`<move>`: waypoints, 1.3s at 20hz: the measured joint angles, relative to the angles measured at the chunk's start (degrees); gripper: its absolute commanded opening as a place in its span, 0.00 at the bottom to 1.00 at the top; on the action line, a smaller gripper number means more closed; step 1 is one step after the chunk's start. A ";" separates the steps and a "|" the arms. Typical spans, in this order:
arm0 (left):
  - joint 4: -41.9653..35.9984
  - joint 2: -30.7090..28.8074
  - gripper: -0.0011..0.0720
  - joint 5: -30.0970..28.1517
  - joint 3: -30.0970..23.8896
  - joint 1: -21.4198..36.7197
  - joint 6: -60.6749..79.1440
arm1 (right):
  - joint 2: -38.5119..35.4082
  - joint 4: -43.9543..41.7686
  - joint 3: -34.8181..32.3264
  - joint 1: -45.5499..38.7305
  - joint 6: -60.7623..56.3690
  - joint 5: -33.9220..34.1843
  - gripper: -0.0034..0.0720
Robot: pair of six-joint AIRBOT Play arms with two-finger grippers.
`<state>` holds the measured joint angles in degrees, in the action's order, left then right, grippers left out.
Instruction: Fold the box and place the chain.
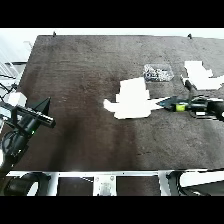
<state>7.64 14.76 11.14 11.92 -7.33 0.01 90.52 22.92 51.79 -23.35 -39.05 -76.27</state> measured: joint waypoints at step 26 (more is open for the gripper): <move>0.00 0.09 0.88 2.19 0.55 0.00 -0.55 | -0.07 -5.77 0.76 27.28 2.56 31.87 0.05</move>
<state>7.64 14.85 13.32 12.47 -7.33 -0.54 90.45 17.15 52.56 3.92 -36.49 -44.40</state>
